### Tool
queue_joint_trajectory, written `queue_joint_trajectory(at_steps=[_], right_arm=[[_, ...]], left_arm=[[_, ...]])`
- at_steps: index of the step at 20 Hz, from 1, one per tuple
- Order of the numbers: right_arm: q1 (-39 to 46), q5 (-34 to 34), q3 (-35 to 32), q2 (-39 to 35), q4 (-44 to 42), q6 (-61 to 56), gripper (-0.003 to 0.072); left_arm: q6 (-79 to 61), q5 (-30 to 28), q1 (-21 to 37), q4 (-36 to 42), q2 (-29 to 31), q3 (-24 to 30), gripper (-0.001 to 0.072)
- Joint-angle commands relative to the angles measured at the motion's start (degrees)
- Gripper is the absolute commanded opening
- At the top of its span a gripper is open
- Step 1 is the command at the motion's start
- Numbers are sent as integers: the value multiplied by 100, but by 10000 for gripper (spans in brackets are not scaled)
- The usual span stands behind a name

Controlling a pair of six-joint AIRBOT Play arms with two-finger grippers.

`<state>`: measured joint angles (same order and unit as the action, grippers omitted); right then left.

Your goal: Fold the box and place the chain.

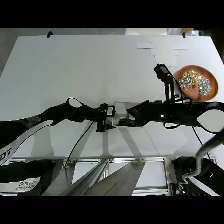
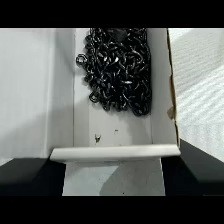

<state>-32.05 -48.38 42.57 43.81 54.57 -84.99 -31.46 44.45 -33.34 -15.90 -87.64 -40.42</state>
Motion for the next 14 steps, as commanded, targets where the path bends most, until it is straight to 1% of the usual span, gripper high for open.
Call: queue_joint_trajectory(at_steps=[1, 4, 8, 11, 12, 13, 14], right_arm=[[-15, 105, 2, 170, 72, 0, 16], [-15, 26, -2, 557, 221, 2, 17], [-15, -501, -2, 1073, 498, 0, 18], [-15, -599, 0, 1285, 560, 2, 21], [-13, -564, 0, 1305, 560, 4, 76], [-13, -505, 2, 1303, 564, 24, 191], [-13, -461, 17, 1292, 560, 138, 270]], left_arm=[[-4, -2, 4, 0, 4, 2, 10], [-4, -4, 4, 0, 4, 2, 10], [-2, -2, 4, 0, 4, 2, 10], [-4, -4, 4, 2, 4, 2, 10], [-2, -2, 4, 0, 4, 2, 10], [-2, -2, 4, 0, 4, 0, 10], [-2, -2, 4, 0, 4, 2, 10]])
